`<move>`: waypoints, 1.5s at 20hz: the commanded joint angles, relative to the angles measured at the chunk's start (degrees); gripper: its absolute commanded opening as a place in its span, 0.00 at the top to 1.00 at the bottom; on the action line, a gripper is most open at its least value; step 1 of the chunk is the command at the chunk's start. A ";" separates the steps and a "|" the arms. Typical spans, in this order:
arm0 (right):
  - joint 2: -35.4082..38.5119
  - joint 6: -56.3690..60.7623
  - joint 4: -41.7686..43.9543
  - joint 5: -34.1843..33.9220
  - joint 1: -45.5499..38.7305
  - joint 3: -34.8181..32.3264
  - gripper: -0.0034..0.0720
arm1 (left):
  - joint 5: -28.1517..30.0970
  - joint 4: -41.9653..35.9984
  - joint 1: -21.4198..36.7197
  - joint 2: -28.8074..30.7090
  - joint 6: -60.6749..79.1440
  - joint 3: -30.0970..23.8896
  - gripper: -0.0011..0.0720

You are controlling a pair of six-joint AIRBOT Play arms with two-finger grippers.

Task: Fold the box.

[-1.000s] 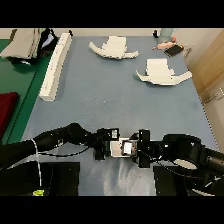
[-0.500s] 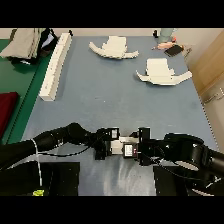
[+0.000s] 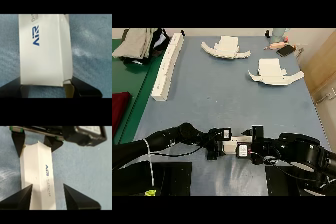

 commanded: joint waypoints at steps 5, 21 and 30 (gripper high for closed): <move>0.07 0.02 -0.17 -3.93 -0.02 0.09 0.18 | 0.00 0.02 0.00 -0.04 0.02 0.04 0.34; -3.28 -2.99 9.94 0.07 0.00 0.04 0.38 | 0.00 0.04 0.00 -0.04 0.02 0.04 0.34; -0.04 -2.95 12.57 -0.57 0.00 0.11 0.36 | 0.00 0.02 0.00 -0.04 0.02 0.04 0.34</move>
